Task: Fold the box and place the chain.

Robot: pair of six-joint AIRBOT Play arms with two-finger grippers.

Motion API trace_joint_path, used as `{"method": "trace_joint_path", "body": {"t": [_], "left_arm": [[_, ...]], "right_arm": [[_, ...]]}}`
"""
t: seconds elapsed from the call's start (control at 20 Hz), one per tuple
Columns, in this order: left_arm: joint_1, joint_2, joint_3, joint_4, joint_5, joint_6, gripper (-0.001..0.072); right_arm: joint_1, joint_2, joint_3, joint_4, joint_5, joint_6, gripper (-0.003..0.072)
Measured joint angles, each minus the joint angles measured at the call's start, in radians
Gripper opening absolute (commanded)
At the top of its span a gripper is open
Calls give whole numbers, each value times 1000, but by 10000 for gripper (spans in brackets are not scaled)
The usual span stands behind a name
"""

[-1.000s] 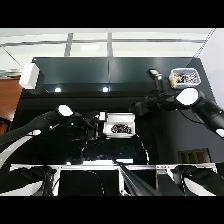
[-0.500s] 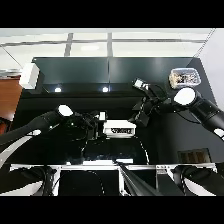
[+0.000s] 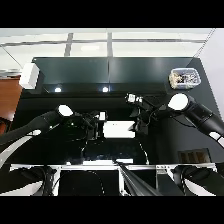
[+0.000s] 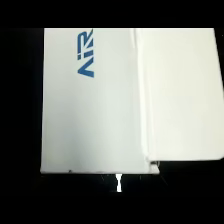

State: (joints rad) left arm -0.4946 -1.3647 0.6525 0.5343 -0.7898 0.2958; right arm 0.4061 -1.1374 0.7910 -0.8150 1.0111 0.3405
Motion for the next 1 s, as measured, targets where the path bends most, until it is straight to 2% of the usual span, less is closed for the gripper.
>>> {"method": "trace_joint_path", "body": {"t": [0.55,0.65,0.7,0.75,1.0], "left_arm": [[0,0,0,0,-3,-1,442],[0,0,0,0,-4,-2,442],[0,0,0,0,-5,-2,442],[0,0,0,0,-5,-3,442],[0,0,0,0,-6,-2,442]], "right_arm": [[35,-8,-2,-12,16,-23,704],[36,-10,-2,-14,8,-23,382],[36,-11,-2,-14,6,-23,284],[37,-11,-2,-14,5,-23,220],[37,-11,-2,-15,2,-23,217]]}}
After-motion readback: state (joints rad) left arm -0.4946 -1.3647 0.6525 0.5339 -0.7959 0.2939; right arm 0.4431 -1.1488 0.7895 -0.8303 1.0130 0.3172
